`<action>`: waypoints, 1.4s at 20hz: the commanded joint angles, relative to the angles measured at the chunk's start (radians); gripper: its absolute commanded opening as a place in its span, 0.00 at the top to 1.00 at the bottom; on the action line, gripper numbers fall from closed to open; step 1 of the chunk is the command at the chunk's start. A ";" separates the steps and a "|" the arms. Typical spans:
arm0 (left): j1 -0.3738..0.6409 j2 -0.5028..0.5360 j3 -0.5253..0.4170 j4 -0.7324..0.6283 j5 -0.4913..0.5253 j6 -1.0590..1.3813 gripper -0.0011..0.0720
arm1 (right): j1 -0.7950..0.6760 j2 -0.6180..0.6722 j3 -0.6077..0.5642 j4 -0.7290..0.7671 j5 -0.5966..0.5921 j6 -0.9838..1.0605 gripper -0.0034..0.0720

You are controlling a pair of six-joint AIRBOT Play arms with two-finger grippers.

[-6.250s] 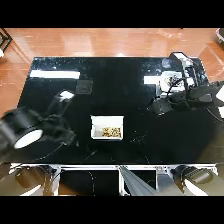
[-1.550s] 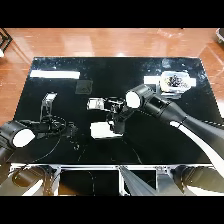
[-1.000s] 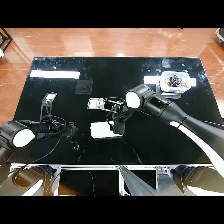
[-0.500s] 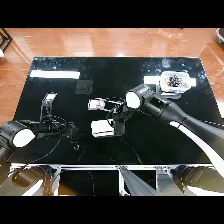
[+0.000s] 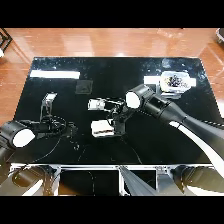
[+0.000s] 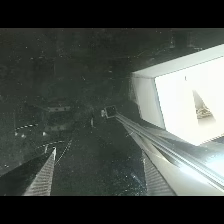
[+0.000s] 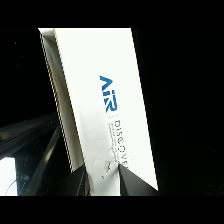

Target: Fold the box and place the chain.

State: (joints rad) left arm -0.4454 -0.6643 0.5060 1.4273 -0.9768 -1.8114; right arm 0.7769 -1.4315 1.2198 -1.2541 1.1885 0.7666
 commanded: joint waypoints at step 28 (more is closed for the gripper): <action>0.001 -0.001 0.000 0.000 0.001 0.001 0.11 | 0.023 -0.024 0.000 0.005 -0.015 0.075 0.60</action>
State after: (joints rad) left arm -0.4454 -0.6643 0.5060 1.4273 -0.9760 -1.8111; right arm 0.7986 -1.4754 1.2186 -1.2510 1.1728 0.7956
